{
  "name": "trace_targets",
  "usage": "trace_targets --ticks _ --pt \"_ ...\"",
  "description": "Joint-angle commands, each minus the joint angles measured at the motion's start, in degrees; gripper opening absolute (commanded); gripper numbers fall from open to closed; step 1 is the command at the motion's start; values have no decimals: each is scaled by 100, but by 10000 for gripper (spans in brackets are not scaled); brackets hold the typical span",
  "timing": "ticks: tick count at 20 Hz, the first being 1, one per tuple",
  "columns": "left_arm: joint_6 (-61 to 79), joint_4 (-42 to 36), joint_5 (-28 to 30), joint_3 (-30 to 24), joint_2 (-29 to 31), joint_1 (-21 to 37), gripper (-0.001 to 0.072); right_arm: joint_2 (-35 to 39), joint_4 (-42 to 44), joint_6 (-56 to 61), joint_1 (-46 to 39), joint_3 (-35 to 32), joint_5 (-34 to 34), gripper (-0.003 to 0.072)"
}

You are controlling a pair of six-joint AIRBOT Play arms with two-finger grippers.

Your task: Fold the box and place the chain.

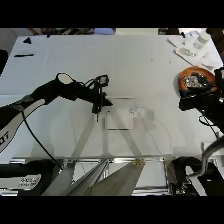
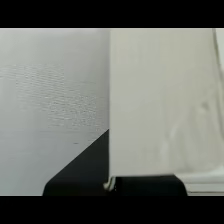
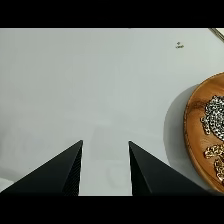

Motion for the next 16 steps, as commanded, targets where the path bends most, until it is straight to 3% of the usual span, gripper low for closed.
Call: trace_targets --ticks 1,16 --pt "369 -20 144 -4 -306 -90 4 4 -4 57 -2 4 2 287" --pt "369 -61 219 -4 -450 -85 13 -7 -2 33 -2 7 -52 294"
